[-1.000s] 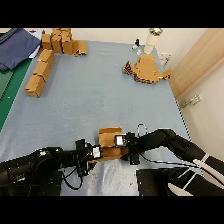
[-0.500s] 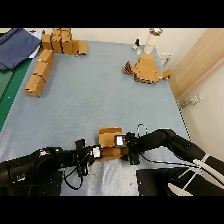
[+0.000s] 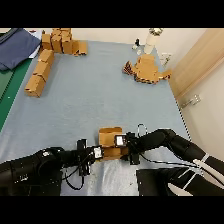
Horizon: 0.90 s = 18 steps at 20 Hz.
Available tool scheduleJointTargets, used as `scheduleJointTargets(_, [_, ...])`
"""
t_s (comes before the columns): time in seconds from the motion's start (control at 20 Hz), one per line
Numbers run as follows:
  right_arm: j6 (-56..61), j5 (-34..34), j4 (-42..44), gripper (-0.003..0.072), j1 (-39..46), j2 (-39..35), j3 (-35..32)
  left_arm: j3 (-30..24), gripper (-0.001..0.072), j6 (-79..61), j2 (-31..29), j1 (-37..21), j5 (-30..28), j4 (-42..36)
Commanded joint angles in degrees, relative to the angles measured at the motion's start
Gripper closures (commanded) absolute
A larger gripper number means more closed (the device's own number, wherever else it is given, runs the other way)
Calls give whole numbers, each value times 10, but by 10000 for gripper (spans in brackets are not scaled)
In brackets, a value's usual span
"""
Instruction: Fold the box.
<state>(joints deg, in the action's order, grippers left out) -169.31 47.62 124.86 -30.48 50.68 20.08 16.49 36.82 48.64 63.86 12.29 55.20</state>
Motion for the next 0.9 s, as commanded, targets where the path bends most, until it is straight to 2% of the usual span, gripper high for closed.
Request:
scheduleJointTargets(0.0, [0, 0, 0, 164, 0, 0, 0, 0, 643, -3, 8, 12, -17, 1])
scheduleJointTargets(0.05, [0, 0, 0, 164, 0, 0, 0, 0, 689, -6, 8, 12, -18, 1])
scheduleJointTargets(0.65, [0, 0, 0, 164, 0, 0, 0, 0, 690, -15, 8, 12, -42, 1])
scheduleJointTargets(0.75, [0, 0, 0, 164, 0, 0, 0, 0, 688, -15, 7, 12, -30, 1])
scheduleJointTargets(0.85, [0, 0, 0, 164, 0, 0, 0, 0, 688, -15, 5, 12, 7, 1])
